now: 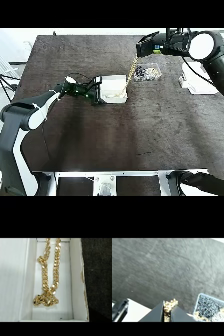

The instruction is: Fold the box and place the chain.

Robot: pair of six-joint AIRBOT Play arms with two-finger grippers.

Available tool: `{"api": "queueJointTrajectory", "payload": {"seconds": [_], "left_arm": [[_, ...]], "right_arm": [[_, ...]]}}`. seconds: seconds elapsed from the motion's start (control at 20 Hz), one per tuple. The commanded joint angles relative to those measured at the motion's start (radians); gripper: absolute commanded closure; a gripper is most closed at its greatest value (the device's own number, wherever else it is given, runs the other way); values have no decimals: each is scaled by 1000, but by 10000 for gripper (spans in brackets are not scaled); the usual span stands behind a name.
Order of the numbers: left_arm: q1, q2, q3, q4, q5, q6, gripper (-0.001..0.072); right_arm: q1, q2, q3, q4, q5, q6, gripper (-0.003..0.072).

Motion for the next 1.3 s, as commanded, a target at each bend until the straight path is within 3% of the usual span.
{"api": "queueJointTrajectory", "payload": {"seconds": [0.0,0.65,0.95,1.25], "left_arm": [[0,0,0,0,0,0,360],[0,0,0,0,0,0,360],[0,0,0,0,0,0,359],[0,0,0,0,0,0,360]], "right_arm": [[34,36,0,-18,1,0,675],[128,44,126,-95,-113,-54,676],[157,44,126,-95,-230,-65,676],[163,42,109,-91,-238,-62,675]]}}
